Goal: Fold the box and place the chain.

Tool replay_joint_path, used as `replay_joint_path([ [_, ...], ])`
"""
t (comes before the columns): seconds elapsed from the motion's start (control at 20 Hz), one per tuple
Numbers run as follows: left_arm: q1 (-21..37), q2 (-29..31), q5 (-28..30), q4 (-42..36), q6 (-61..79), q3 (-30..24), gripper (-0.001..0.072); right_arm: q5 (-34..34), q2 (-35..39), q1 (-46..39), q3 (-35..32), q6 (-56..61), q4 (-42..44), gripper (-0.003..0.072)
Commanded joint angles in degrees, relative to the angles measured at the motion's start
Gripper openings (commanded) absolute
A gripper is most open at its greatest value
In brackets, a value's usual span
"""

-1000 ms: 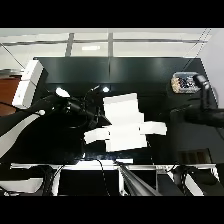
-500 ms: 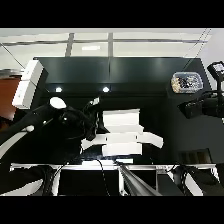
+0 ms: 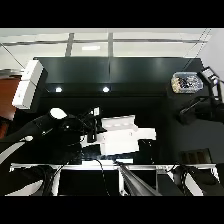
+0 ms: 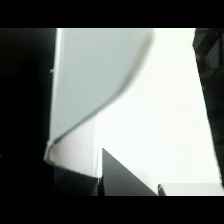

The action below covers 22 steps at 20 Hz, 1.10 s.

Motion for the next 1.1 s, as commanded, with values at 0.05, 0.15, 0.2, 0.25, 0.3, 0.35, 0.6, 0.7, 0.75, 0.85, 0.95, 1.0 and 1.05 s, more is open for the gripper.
replay_joint_path([
  [0.05,-0.59,-0.44,2.12,1.09,1.57,-0.28,0.0024,1.7,-0.04,0.02,-4.7,-7.08,4.52,0.0701],
  [0.15,-0.94,-0.46,2.08,4.79,-0.66,-0.28,0.0024,1.84,-0.04,0.09,-6.86,-8.02,7.17,0.0701],
  [0.2,-1.46,-0.46,2.49,7.41,-1.88,-0.28,0.0024,1.75,-0.04,0.63,-8.07,-9.42,8.22,0.0701],
  [0.25,-2.27,-0.5,3.54,9.97,-3.08,-0.28,0.0024,1.57,-0.04,1.62,-9.4,-10.88,9.07,0.0701],
  [0.3,-2.99,-0.59,4.94,11.76,-4.33,-0.28,0.0024,0.96,-0.04,3.1,-10.97,-11.63,9.4,0.0701],
  [0.35,-3.52,-0.66,6.34,12.48,-5.4,-0.31,0.0024,-0.26,-0.04,4.85,-12.59,-11.78,9.4,0.0701],
  [0.6,-3.52,-0.68,7.56,12.26,-6.54,-0.28,0.0025,-6.78,-0.04,13.35,-18.27,-16.17,9.25,0.0701],
  [0.7,-3.52,-0.68,7.54,12.26,-6.54,-0.28,0.0025,-8.83,-0.04,15.78,-20.39,-18.43,8.9,0.0701],
  [0.75,-3.52,-0.68,7.56,12.26,-6.54,-0.28,0.0025,-9.88,-0.04,16.65,-21.53,-19.74,8.94,0.0701],
  [0.85,-3.52,-0.68,7.54,12.26,-6.54,-0.28,0.0025,-10.51,-0.04,18.73,-23.28,-23.89,8.98,0.0701],
  [0.95,-3.52,-0.68,7.56,12.26,-6.54,-0.28,0.0025,-13.49,-0.04,21.53,-24.44,-27.54,9.42,0.0701],
  [1.0,-3.52,-0.68,7.56,12.26,-6.54,-0.28,0.0025,-16.2,-0.04,23.21,-25.07,-28.74,9.46,0.0701],
  [1.05,-3.52,-0.68,7.56,12.26,-6.54,-0.28,0.0025,-19.12,-0.04,25.07,-25.83,-30.36,9.38,0.0701],
])
